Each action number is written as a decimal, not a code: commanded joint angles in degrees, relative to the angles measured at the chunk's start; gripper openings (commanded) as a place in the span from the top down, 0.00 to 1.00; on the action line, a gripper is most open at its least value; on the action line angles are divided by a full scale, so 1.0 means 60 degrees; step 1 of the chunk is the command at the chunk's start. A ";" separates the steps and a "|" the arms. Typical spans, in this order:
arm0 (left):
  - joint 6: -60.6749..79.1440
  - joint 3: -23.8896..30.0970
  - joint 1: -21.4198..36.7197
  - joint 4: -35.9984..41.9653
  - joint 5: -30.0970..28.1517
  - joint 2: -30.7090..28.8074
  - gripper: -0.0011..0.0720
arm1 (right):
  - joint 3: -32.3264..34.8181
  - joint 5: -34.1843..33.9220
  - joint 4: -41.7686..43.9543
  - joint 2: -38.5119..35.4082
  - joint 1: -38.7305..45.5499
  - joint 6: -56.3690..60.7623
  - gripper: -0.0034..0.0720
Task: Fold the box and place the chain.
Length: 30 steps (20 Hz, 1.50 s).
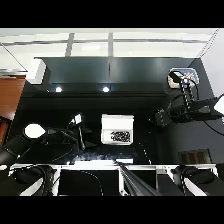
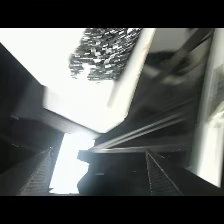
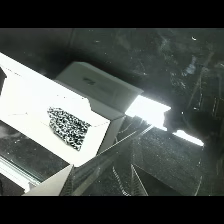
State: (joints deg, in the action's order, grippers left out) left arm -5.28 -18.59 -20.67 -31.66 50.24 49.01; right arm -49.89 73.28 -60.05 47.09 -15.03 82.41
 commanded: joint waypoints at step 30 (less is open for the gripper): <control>0.3198 -0.1330 -0.1421 0.1177 -0.1086 0.3126 0.02 | 0.0004 -0.0062 -0.0036 -0.0004 0.0007 0.0361 0.38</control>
State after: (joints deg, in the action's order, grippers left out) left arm 14.59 -26.26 -28.88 -24.67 44.40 67.46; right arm -49.89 72.93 -60.25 47.07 -15.03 84.60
